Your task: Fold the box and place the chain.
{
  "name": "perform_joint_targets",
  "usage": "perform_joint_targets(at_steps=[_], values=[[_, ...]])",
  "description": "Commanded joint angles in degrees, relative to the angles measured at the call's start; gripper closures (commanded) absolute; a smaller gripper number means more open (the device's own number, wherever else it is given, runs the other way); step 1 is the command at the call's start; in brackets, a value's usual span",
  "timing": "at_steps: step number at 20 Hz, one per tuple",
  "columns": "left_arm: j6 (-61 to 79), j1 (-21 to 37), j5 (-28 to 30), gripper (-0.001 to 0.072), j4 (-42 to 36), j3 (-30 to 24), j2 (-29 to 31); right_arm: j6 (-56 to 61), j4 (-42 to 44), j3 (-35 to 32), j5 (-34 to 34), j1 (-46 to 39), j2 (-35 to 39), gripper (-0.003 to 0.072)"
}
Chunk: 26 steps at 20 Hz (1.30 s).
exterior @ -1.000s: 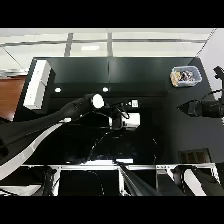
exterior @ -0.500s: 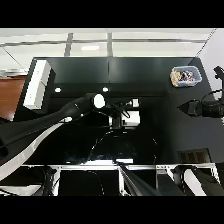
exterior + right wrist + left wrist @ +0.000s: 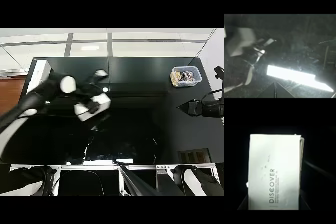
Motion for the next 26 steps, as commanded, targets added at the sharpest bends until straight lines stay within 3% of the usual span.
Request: perform_joint_targets(at_steps=[1,6,9,12,19,22,24,25,26], values=[[-14.3,11.5,-8.5,0.0477,7.8,-7.6,7.0,0.0,0.0,0.0,-0.7,0.0,0.0,0.0668],[-16.5,35.5,-8.6,0.0477,7.3,-20.4,15.7,-0.1,0.0,0.0,-1.0,0.0,0.0,0.0668],[-13.0,48.2,-6.4,0.0477,7.0,-21.5,19.7,0.0,-0.1,0.0,-1.5,0.0,0.0,0.0668],[-2.2,55.8,-4.1,0.0477,7.0,-21.5,21.2,0.0,0.0,0.0,-2.0,0.0,0.0,0.0668],[14.0,58.4,14.1,0.0478,-2.4,-22.3,18.8,0.5,0.0,0.0,-2.6,0.0,0.0,0.0667],[19.3,58.3,14.5,0.0478,-8.3,-22.2,14.5,2.4,0.1,0.0,-3.9,0.0,0.0,0.0668],[19.3,58.3,15.2,0.0477,-8.3,-22.1,12.2,2.4,0.1,0.0,-4.0,0.0,0.0,0.0668],[19.3,58.3,15.5,0.0450,-8.2,-22.1,11.4,2.5,0.1,0.0,-3.8,0.0,0.0,0.0668],[19.3,58.3,16.6,0.0275,-8.2,-22.2,11.1,2.6,0.1,0.0,-3.8,0.0,0.0,0.0668]])
